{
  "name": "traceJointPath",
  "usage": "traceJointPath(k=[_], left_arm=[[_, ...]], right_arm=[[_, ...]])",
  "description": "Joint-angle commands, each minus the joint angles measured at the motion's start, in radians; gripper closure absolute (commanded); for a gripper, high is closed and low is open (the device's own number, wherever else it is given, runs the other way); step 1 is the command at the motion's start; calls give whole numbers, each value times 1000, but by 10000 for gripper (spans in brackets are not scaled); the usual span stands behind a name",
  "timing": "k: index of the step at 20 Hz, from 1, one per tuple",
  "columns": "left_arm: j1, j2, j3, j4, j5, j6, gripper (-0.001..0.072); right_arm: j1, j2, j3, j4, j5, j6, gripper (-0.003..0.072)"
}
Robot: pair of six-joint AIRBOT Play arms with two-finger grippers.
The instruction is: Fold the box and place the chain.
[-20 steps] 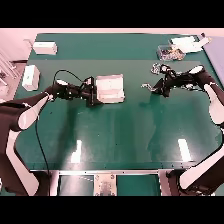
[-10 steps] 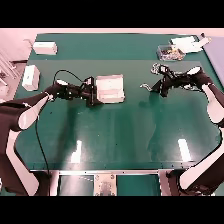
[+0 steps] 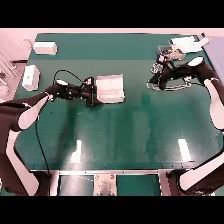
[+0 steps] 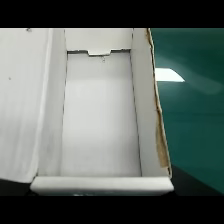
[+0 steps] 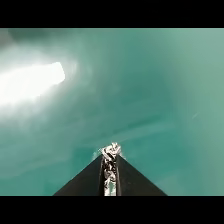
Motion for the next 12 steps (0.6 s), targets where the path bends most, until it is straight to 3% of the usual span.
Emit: traceJointPath(k=[1,7,12], left_arm=[[1,0,0,0,0,0,240],[1,0,0,0,0,0,240],[1,0,0,0,0,0,240]], right_arm=[[19,65,1,18,45,51,678],[102,208,1,26,147,202,678],[261,338,2,80,109,236,679]])
